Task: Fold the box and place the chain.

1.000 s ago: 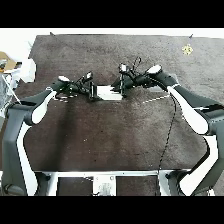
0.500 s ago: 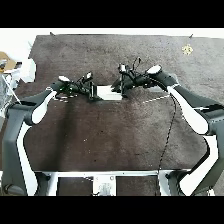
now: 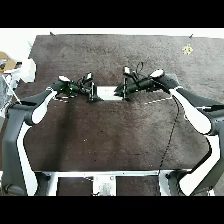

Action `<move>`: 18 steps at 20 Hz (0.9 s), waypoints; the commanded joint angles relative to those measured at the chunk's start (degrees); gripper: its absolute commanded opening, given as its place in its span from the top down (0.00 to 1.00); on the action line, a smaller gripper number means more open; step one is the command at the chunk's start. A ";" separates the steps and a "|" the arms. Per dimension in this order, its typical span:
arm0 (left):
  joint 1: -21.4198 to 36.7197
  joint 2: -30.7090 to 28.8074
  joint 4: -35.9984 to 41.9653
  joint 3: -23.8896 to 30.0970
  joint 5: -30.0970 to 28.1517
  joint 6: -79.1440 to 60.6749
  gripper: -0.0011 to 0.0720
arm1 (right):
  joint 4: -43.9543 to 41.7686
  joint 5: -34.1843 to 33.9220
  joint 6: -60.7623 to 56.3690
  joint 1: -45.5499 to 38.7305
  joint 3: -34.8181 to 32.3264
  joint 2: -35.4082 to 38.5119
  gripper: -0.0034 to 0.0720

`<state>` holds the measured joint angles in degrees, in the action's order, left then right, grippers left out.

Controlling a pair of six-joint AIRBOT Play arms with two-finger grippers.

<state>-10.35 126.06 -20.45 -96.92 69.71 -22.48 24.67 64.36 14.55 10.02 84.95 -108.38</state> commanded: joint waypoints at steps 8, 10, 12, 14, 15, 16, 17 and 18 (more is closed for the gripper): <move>0.04 0.02 0.02 0.02 -0.26 -0.07 0.59 | -2.14 -1.44 -2.03 -0.04 -0.09 -1.70 0.95; 0.04 0.02 0.00 0.02 -0.26 -0.04 0.59 | 1.66 -2.34 -3.67 0.04 -0.09 -2.82 0.95; 0.04 0.02 0.02 0.02 -0.26 -0.07 0.59 | 5.18 -2.71 -4.33 0.04 -0.09 -3.48 0.95; 0.04 0.02 0.02 0.02 -0.26 -0.07 0.59 | 6.75 -2.84 -4.50 -0.07 -0.02 -3.06 0.95; 0.04 0.02 0.02 0.02 -0.26 -0.07 0.59 | 4.46 -2.62 -5.51 -0.37 -0.04 -2.01 0.96; 0.04 0.02 0.00 0.02 -0.26 -0.04 0.59 | 1.68 -1.79 -5.57 -0.76 -0.09 -0.31 0.96; 0.04 0.02 0.02 0.02 -0.26 -0.07 0.59 | -1.11 -0.79 -5.62 -1.11 -0.09 2.36 0.96; 0.04 0.02 0.00 0.02 -0.26 -0.07 0.59 | -3.34 -0.13 -5.84 -1.44 -0.44 5.55 0.96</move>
<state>-10.37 126.06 -20.43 -96.92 69.45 -22.50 28.05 62.54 9.72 9.28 84.60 -107.74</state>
